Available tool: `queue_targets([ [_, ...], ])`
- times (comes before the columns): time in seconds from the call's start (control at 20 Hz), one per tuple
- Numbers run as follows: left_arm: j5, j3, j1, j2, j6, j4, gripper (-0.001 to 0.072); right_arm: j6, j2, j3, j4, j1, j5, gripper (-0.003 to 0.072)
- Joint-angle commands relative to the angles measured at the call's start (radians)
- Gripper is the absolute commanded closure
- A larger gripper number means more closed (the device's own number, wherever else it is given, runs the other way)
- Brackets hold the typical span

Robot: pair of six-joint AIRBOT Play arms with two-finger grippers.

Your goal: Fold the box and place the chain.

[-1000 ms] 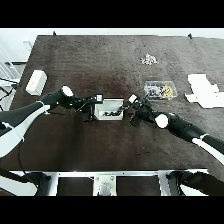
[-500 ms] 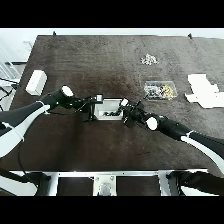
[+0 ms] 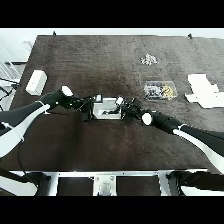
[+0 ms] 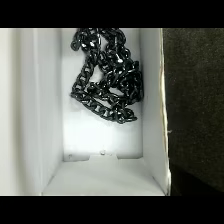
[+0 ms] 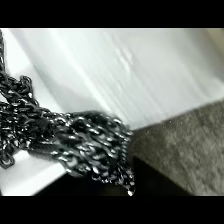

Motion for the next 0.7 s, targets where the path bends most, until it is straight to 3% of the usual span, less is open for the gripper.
queue_targets([
  [0.0, -0.003, 0.000, -0.001, -0.001, 0.002, -0.001, 0.0234, -0.056, -0.012, 0.010, 0.000, 0.001, -0.003, 0.0470],
  [0.2, -0.003, 0.000, -0.001, -0.001, 0.002, -0.001, 0.0234, -0.055, -0.011, 0.010, 0.000, 0.001, -0.003, 0.0676],
  [0.5, -0.003, 0.000, -0.001, -0.001, 0.002, -0.001, 0.0234, -0.051, 0.100, 0.008, 0.001, -0.002, 0.007, 0.0677],
  [0.65, 0.003, 0.000, -0.001, -0.001, 0.002, -0.001, 0.0234, -0.043, 0.140, 0.008, 0.001, -0.021, 0.101, 0.0677],
])
